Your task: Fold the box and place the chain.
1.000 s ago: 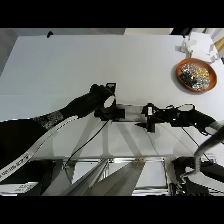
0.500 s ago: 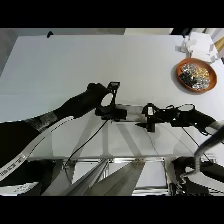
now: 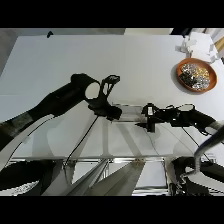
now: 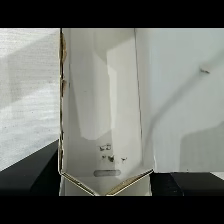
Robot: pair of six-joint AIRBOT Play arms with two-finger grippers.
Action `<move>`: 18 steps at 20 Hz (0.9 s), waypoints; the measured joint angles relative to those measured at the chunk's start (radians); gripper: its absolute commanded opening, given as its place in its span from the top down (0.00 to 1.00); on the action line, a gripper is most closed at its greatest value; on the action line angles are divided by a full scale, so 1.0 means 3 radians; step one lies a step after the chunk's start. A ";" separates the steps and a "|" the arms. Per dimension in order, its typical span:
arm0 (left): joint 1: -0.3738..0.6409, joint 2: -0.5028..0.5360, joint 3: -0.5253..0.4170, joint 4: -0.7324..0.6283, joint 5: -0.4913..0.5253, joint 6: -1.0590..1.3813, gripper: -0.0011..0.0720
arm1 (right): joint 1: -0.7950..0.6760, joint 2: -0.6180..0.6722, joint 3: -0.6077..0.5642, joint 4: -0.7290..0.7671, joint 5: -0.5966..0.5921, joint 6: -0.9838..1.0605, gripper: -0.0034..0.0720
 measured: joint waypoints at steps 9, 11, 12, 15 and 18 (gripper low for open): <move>0.0800 0.1086 -0.1292 -0.0671 0.0797 0.3550 0.03 | 0.0000 0.0000 -0.0001 0.0001 0.0001 0.0000 0.43; 0.0999 0.1106 -0.1626 -0.1097 0.0983 0.4835 0.03 | 0.0000 0.0000 -0.0001 0.0001 0.0001 0.0000 0.43; 0.1083 0.1055 -0.1746 -0.1321 0.1059 0.5450 0.03 | 0.0000 0.0000 0.0000 0.0001 0.0001 0.0000 0.43; 0.1225 0.0745 -0.1932 -0.1953 0.1221 0.6778 0.03 | 0.0000 0.0000 0.0000 0.0001 0.0001 0.0000 0.43; 0.1273 0.0326 -0.1971 -0.2514 0.1256 0.7642 0.03 | 0.0000 0.0000 0.0000 0.0001 0.0001 0.0000 0.43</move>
